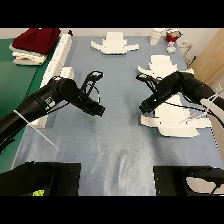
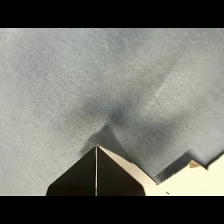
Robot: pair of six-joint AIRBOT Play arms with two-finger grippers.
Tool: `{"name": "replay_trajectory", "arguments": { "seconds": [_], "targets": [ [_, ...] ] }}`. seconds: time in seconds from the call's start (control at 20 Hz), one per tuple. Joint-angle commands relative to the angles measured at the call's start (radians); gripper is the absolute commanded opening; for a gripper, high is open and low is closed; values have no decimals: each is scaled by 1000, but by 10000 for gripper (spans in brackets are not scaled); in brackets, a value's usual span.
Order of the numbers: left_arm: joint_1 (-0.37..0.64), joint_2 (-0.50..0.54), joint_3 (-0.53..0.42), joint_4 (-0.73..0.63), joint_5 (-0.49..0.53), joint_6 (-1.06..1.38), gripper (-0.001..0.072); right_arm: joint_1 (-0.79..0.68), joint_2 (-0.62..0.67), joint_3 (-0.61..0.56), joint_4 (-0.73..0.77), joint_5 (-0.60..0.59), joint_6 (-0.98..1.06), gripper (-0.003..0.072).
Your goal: Fold the box.
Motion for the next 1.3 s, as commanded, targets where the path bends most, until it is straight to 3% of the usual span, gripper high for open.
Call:
{"name": "replay_trajectory", "arguments": {
  "seconds": [0.0, 0.25, 0.55, 0.75, 0.8, 0.9, 1.0, 1.1, 1.25],
  "targets": [
    [0, 1, 0, 0, 0, 0, 15, 0, 0, 1, 0, 0, 0, 3],
    [0, 0, 0, 0, 2, 1, 15, 0, 0, 1, 18, 2, 0, 3],
    [0, 0, 0, 0, 4, 1, 15, 0, 0, 1, 194, 3, 10, 2],
    [0, 0, 0, -2, 52, 0, 15, 0, 0, 1, 198, 13, 206, 5],
    [0, 0, 0, -5, 66, 0, 16, 0, 0, 1, 198, 14, 237, 49],
    [2, 0, 0, -8, 95, -23, 16, 0, 0, 1, 185, 23, 302, 275],
    [7, -2, 0, -8, 99, -83, 20, 0, 0, 1, 147, 28, 357, 285],
    [20, -4, 1, -16, 97, -128, 437, -11, 0, 16, 39, 55, 453, 286],
    [74, -4, 10, -23, 45, -155, 404, -124, 0, 113, -134, -8, 537, 286]
  ]
}}
